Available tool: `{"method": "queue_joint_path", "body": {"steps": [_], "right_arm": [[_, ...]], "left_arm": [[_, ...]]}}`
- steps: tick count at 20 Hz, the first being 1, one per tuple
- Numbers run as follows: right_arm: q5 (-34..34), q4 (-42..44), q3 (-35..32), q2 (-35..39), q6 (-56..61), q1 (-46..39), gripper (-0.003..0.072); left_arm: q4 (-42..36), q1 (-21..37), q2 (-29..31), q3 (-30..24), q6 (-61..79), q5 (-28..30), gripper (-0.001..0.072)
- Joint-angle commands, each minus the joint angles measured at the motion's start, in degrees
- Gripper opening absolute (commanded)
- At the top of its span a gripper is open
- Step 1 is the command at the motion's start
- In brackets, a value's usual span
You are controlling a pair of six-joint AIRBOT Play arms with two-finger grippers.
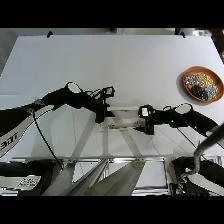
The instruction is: Fold the box and place the chain.
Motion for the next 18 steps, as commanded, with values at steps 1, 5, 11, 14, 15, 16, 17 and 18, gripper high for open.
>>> {"method": "queue_joint_path", "body": {"steps": [1, 5, 11, 14, 15, 16, 17, 18], "right_arm": [[0.7, 1.7, 0.1, 0.0, -0.7, -0.8, 0.0695], [2.5, 1.3, 0.2, -0.4, -0.6, -1.0, 0.0695], [1.4, 0.0, 0.2, -3.7, -0.7, -1.0, 0.0687], [1.6, -0.1, 0.2, -3.7, -0.6, -1.0, 0.0635], [1.6, -0.1, 0.2, -3.7, -0.6, -1.0, 0.0627], [1.7, -0.2, 0.1, -3.7, -0.6, -1.0, 0.0546], [1.7, -0.1, 0.1, -3.7, -0.6, -0.9, 0.0518], [1.6, -0.2, 0.1, -3.7, -0.6, -0.9, 0.0518]], "left_arm": [[0.0, 0.0, 0.0, 0.0, 0.0, 0.0, 0.0013], [0.0, 0.0, 0.0, 0.0, 0.0, 0.0, 0.0013], [0.0, 0.0, 0.0, 0.0, 0.0, 0.0, 0.0013], [0.0, 0.0, 0.0, 0.0, 0.0, 0.0, 0.0013], [0.0, 0.0, 0.0, 0.0, 0.0, 0.0, 0.0013], [0.0, 0.0, 0.0, 0.0, 0.0, 0.0, 0.0013], [0.0, 0.0, 0.0, 0.0, 0.0, 0.0, 0.0013], [0.0, 0.0, 0.0, 0.0, 0.0, 0.0, 0.0013]]}}
